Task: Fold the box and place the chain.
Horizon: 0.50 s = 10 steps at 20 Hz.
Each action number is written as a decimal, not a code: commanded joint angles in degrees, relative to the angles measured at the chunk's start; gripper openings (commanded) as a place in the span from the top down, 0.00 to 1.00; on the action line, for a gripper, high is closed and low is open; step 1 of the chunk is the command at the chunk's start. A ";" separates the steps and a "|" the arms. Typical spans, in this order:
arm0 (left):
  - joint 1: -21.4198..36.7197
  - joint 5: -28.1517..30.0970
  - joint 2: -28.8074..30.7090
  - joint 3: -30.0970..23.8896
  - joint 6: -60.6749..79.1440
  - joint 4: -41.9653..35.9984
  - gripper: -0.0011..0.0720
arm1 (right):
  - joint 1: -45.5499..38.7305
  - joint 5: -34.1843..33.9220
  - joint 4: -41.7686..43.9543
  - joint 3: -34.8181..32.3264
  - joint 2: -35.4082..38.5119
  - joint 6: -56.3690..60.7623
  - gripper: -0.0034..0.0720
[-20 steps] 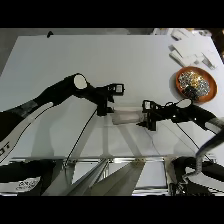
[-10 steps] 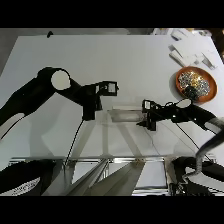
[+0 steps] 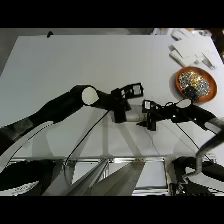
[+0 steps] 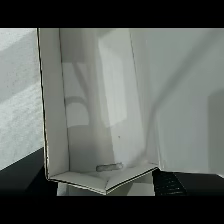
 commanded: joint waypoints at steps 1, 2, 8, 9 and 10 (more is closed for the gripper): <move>2.40 13.07 -4.55 -0.04 -1.44 -8.94 0.98 | -0.04 0.00 0.02 0.04 0.02 0.00 0.56; 3.50 12.52 -5.84 -0.04 -1.66 -10.14 0.98 | -0.04 0.00 0.02 0.04 0.04 0.00 0.56; 4.96 6.16 -10.84 -0.04 -1.62 -12.83 0.98 | -0.04 0.00 0.02 0.04 0.04 0.00 0.56; 5.03 5.62 -10.05 -0.04 -1.60 -12.72 0.97 | -0.04 0.02 0.02 0.04 0.04 0.00 0.56; 5.31 4.72 -8.72 -0.04 -1.51 -12.15 0.97 | -0.04 0.02 0.02 0.04 0.04 0.00 0.56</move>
